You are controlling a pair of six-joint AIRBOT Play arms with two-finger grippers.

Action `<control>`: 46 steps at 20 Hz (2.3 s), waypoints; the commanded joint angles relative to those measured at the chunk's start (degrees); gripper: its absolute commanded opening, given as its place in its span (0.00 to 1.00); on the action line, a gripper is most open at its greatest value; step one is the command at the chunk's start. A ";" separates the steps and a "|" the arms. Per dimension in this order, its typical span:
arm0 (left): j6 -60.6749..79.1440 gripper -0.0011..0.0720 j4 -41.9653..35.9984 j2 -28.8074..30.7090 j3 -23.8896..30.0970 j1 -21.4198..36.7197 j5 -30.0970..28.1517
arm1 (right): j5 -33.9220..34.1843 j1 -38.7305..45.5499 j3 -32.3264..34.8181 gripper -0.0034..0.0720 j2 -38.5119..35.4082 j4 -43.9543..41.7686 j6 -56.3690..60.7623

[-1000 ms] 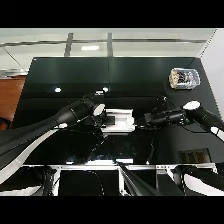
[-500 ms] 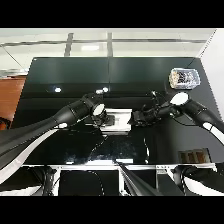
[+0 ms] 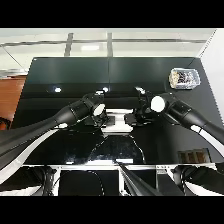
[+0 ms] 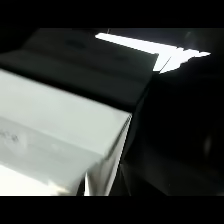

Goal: Fold the box and place the chain.

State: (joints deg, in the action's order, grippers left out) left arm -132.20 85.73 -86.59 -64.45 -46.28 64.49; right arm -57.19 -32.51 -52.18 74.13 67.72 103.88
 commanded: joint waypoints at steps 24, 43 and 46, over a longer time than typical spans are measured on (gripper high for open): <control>-0.02 0.05 0.13 0.00 -0.07 0.02 0.13 | -9.09 -10.10 -8.98 0.31 10.91 17.14 27.06; 0.00 0.05 0.15 0.00 -0.07 0.02 0.22 | -10.25 3.58 -7.52 0.48 -11.47 51.36 17.11; 0.00 0.05 0.13 0.00 -0.07 0.02 0.24 | 9.44 18.29 -1.77 0.97 -9.33 43.93 17.73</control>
State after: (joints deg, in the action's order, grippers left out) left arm -132.20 85.86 -86.59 -64.49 -46.28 64.71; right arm -63.07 -25.43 -57.69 64.25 111.90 121.97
